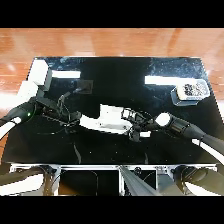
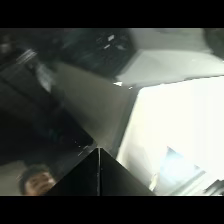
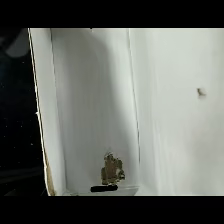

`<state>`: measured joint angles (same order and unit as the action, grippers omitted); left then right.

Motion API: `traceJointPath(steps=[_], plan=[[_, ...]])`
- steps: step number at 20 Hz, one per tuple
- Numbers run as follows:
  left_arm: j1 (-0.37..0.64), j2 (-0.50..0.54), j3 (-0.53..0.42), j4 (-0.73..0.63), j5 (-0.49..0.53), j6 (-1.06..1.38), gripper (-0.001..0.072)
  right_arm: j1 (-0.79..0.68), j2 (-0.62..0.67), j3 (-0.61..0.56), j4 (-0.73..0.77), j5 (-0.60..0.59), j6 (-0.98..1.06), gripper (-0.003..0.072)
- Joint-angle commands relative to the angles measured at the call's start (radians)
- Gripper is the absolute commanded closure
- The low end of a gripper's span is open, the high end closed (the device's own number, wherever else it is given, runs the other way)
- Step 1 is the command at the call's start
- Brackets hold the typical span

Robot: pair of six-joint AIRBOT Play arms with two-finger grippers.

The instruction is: Fold the box and place the chain.

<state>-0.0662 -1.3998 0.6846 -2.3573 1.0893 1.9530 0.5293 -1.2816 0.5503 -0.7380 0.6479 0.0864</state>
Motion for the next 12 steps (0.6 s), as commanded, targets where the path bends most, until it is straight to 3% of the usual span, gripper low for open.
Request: traceJointPath(steps=[1, 12], plan=[[-0.022, -0.034, 0.001, -0.093, 0.007, 0.064, 0.0690, 0.001, -0.001, 0.000, 0.001, 0.000, 0.000, 0.0171], [-0.040, -0.043, 0.027, -0.203, 0.085, 0.240, 0.0690, 0.001, -0.001, 0.000, 0.001, 0.000, 0.000, 0.0171]])
